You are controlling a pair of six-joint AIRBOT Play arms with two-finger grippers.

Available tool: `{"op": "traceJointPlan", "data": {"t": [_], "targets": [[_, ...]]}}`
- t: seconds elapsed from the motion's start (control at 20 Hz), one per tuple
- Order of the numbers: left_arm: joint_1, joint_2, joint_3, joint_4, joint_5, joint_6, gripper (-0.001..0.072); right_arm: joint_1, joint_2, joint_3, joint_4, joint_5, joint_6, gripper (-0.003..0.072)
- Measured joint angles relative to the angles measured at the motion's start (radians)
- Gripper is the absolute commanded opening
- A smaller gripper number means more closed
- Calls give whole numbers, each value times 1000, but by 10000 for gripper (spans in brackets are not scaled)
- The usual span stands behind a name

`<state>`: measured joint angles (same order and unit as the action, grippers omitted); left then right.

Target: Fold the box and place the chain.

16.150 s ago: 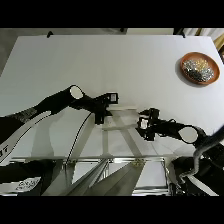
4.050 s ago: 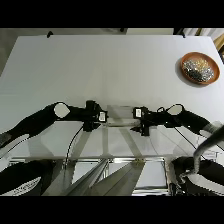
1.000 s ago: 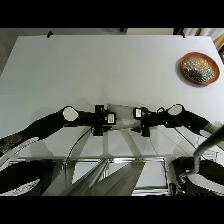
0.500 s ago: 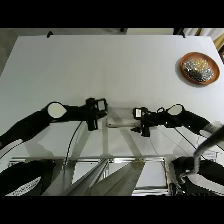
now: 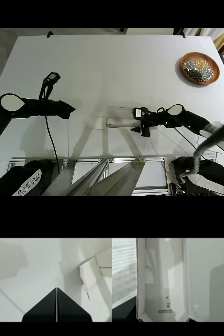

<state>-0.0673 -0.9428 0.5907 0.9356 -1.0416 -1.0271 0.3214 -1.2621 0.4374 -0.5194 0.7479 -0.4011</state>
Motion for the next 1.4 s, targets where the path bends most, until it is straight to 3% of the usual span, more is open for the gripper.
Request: {"op": "traceJointPlan", "data": {"t": [0.2, 0.65, 1.0, 1.4], "targets": [[-26, -87, -2, -25, -82, -102, 6, 0, 0, 0, 0, 0, 0, 419], [-158, -282, -2, -91, -15, -148, 10, 0, 0, 0, 0, 0, 0, 419], [-256, -312, -2, -164, 58, -106, 9, 0, 0, 0, 0, 0, 0, 419], [-301, -320, -2, -217, 123, -86, 11, 0, 0, 0, 0, 0, 0, 419]]}}
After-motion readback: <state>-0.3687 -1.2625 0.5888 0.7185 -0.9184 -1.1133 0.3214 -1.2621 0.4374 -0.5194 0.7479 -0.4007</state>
